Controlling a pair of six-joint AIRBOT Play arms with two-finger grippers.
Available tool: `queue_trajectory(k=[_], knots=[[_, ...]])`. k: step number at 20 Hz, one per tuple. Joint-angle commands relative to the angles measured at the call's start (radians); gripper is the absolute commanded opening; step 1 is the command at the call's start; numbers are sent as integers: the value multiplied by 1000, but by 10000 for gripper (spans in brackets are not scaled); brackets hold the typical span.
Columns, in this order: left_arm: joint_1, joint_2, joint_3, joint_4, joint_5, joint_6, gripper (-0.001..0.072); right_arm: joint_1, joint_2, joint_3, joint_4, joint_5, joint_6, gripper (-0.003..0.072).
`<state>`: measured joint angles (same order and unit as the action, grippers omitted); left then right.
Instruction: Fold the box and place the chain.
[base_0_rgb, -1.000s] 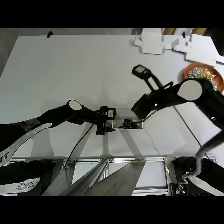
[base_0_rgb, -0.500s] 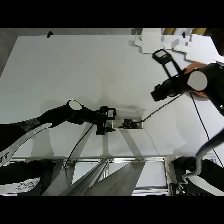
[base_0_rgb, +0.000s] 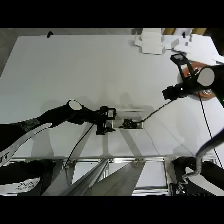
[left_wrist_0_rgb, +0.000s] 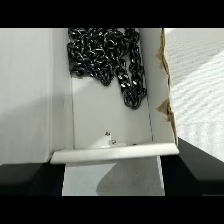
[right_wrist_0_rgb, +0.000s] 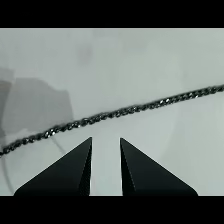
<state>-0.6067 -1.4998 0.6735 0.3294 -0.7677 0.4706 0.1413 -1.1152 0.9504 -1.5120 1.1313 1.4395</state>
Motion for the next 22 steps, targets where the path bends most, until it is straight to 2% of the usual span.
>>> queue_trajectory(k=[1,6,10,17,22], knots=[[0,1,0,0,0,0,150,-8,-1,-66,24,-58,4,182],[0,1,0,0,0,0,150,-8,-1,-137,24,-106,5,186],[0,1,0,0,0,0,150,-8,-1,-148,24,-133,31,279],[0,1,0,0,0,0,150,-8,-3,-148,23,-155,52,279],[0,1,0,0,0,0,150,-8,-74,-148,24,-146,83,278]])
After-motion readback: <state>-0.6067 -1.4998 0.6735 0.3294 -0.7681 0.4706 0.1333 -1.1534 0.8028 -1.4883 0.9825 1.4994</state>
